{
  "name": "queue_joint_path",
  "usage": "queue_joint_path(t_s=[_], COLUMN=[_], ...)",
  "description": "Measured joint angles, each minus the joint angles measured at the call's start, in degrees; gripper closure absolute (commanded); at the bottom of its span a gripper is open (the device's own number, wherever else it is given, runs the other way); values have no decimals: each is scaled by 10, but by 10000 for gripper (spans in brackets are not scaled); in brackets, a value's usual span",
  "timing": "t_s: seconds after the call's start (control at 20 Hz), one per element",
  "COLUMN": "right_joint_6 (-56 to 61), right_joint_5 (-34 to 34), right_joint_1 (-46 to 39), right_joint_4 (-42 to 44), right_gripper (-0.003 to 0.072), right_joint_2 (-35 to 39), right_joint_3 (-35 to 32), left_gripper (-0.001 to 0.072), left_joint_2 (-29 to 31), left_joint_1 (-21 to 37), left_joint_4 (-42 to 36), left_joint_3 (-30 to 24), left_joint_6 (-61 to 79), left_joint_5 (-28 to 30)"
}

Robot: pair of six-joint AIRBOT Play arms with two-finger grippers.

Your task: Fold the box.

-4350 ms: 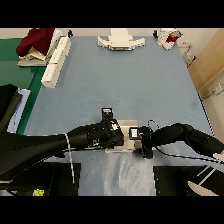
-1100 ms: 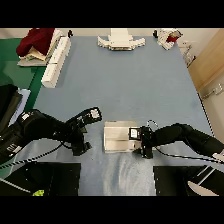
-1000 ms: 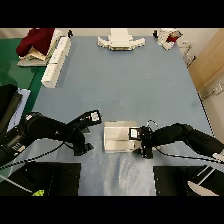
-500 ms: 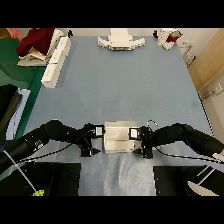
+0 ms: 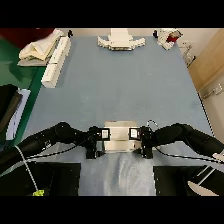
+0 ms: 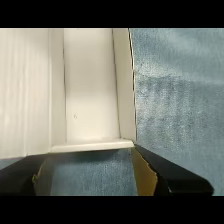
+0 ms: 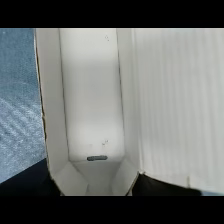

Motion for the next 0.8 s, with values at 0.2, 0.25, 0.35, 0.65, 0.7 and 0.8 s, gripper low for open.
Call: queue_joint_path(t_s=[0.2,0.25,0.35,0.65,0.7,0.8], right_joint_6=[0,0,0,1,1,1], right_joint_5=[0,0,0,0,0,0], right_joint_1=[0,0,0,0,0,0], right_joint_4=[0,0,0,0,0,0], right_gripper=[157,157,157,157,157,157], right_joint_2=[0,0,0,0,0,0], right_joint_3=[0,0,0,0,0,0], left_gripper=[14,14,14,15,15,15], left_joint_2=[-24,-28,-34,-47,-49,-50], left_joint_1=[-18,-23,-30,-37,-38,-37], left_joint_4=[-11,-14,-19,-28,-29,-30], left_joint_3=[0,0,0,0,0,0], left_joint_6=[1,2,2,0,0,-1], left_joint_5=[27,32,44,58,59,62])
